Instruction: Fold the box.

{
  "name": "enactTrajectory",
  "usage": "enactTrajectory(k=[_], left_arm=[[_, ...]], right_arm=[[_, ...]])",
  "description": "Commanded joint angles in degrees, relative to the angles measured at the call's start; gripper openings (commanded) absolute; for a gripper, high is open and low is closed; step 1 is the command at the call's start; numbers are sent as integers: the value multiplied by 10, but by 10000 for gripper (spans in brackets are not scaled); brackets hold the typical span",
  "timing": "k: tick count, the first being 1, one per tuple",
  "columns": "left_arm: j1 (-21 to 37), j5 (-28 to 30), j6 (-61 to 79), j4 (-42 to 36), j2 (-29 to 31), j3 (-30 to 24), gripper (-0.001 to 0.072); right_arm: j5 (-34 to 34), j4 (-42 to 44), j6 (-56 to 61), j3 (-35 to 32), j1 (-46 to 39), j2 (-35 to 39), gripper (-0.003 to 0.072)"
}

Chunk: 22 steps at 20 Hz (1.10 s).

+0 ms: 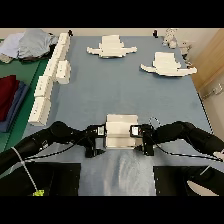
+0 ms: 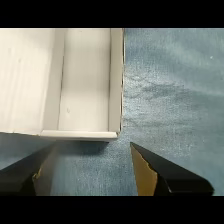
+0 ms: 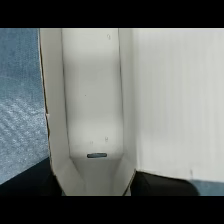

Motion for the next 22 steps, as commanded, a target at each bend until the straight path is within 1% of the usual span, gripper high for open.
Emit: enactTrajectory(k=[1, 3, 8, 14, 17, 22], left_arm=[[-20, 41, 31, -26, -26, -1, 697], [-30, 58, 31, -41, -33, 0, 697], [-40, 76, 30, -45, -45, 13, 697], [-40, 73, 15, -35, -45, 13, 697], [-42, 71, 16, -37, -68, 13, 696], [-51, 67, 17, -37, -91, 38, 696]], right_arm=[[0, 0, 0, 1, 0, 0, 483], [0, 0, 0, 1, 0, 0, 483], [0, 0, 0, 1, 0, 0, 483], [0, 0, 0, 1, 0, 0, 482], [0, 0, 0, 1, 0, 0, 483], [0, 0, 0, 1, 0, 0, 483]])
